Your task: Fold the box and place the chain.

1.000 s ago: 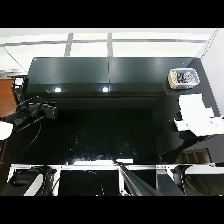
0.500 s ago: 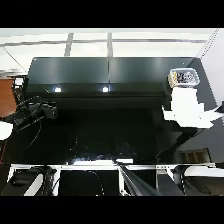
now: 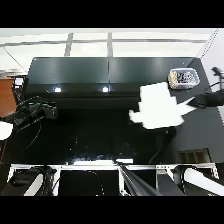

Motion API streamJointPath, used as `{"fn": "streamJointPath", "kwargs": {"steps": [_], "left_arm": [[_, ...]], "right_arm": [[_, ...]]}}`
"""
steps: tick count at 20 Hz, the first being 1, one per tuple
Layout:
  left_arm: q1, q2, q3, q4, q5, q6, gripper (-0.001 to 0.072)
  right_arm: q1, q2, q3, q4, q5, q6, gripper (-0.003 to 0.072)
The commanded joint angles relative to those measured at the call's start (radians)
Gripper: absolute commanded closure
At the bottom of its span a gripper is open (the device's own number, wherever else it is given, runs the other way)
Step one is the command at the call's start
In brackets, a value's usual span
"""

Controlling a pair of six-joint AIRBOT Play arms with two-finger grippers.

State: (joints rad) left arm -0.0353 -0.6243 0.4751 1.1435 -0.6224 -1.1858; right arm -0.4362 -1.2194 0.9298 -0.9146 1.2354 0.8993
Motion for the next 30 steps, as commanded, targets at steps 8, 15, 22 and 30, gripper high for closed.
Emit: {"fn": "streamJointPath", "kwargs": {"steps": [8, 15, 22, 30], "left_arm": [[-0.001, 0.001, 0.0, 0.0, 0.0, 0.0, 0.0685], [-0.001, 0.001, 0.0, -0.034, 0.024, 0.0, 0.0686], [-0.091, -0.166, 0.01, -0.36, 0.209, 0.035, -0.0002], [-0.123, -0.856, 0.466, -0.526, -0.454, 0.154, 0.0]], "right_arm": [[0.641, 0.172, -0.446, 0.382, -0.682, 0.108, 0.0673], [0.756, 0.172, -0.446, 0.383, -0.737, 0.164, 0.0673], [0.756, 0.172, -0.446, 0.383, -0.723, 0.164, 0.0673], [0.756, 0.172, -0.446, 0.382, -0.719, 0.163, 0.0673]]}}
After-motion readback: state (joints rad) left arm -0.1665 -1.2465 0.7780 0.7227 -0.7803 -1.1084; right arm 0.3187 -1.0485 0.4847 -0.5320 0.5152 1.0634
